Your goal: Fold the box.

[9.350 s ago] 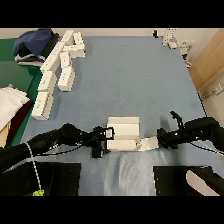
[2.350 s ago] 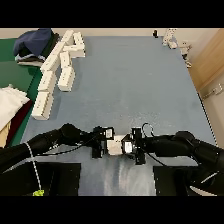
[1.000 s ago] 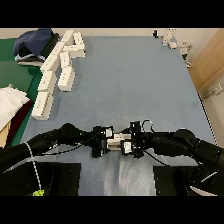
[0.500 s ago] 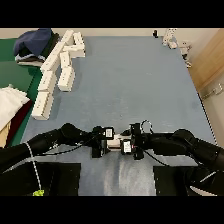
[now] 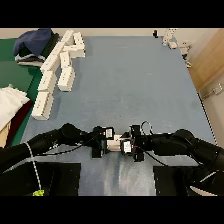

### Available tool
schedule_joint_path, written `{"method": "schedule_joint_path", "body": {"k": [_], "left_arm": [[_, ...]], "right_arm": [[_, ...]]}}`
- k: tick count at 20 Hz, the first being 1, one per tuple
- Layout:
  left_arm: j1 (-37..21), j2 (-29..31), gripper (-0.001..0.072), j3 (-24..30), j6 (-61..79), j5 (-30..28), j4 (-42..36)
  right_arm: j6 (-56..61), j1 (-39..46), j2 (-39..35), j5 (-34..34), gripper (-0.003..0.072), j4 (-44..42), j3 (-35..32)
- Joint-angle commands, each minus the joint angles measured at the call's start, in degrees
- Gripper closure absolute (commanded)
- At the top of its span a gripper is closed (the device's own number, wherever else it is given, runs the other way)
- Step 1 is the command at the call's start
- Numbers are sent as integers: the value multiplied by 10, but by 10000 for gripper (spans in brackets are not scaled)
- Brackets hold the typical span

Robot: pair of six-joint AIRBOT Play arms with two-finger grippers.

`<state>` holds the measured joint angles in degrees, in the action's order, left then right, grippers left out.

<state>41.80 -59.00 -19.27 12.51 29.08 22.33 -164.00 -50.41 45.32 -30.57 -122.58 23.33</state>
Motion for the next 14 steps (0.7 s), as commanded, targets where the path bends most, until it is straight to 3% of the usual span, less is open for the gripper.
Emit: {"method": "schedule_joint_path", "body": {"k": [1, 2, 12, 13, 14], "left_arm": [[0, 0, 233, 0, 0, -2, 0], [0, 0, 233, 0, 0, -2, 0], [0, 0, 232, 0, 0, -2, 0], [0, 0, 233, 0, 0, -2, 0], [0, 0, 233, 0, 0, -2, 0]], "right_arm": [[0, 0, 0, -4, 170, -9, 0], [0, 0, 0, -4, 75, -9, 0], [6, 0, -48, -2, 99, -8, 8], [27, 0, -58, -2, 176, -8, 8], [68, 1, -70, -4, 346, -8, 7]]}}
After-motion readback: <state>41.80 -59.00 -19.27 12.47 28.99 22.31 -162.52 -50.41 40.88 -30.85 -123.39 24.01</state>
